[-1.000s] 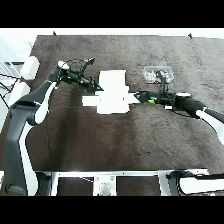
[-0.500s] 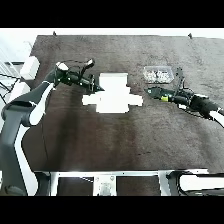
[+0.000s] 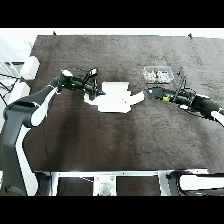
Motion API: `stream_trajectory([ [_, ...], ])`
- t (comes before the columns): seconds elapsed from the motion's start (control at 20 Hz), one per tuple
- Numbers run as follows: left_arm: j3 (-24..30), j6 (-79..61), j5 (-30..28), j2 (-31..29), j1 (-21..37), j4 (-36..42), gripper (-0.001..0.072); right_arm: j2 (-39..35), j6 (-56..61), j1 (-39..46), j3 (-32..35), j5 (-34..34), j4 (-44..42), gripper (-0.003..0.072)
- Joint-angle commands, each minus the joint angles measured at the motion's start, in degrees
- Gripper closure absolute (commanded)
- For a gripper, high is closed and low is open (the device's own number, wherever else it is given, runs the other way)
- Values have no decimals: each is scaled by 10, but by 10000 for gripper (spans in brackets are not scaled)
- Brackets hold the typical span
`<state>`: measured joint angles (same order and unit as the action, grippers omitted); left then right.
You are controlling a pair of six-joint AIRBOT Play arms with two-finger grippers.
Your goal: Fold the box and place the chain.
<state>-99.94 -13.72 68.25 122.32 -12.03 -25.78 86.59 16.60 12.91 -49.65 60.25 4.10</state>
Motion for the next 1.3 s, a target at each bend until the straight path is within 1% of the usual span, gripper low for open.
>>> stream_trajectory([
  [0.0,2,-18,-14,7,-1,4,689,0,-9,0,0,4,0,450],
  [0.15,2,-17,-17,7,-1,8,689,0,-37,0,0,5,0,447],
  [0.25,2,-17,-17,7,-1,8,688,0,-70,0,0,6,-1,388],
  [0.4,2,-17,-17,7,-1,8,688,-11,-116,-3,0,48,0,388],
  [0.5,2,-17,-17,7,-1,8,688,-39,-143,-16,5,63,5,388],
  [0.65,2,-17,-17,7,-1,8,688,-97,-174,-54,10,53,60,386],
  [0.75,2,-17,-17,7,-1,8,688,-122,-173,-94,10,6,143,210],
  [0.8,2,-17,-17,7,-1,8,689,-124,-173,-117,10,-23,192,151],
  [0.9,2,-17,-17,7,-1,8,688,-123,-173,-170,19,-97,287,133],
  [1.0,2,-17,-17,7,-1,8,688,-120,-173,-214,24,-151,343,133],
  [1.15,2,-17,-17,7,-1,8,688,-110,-173,-256,25,-183,391,134],
  [1.25,2,-17,-17,7,-1,8,688,-94,-173,-265,25,-198,401,133],
])
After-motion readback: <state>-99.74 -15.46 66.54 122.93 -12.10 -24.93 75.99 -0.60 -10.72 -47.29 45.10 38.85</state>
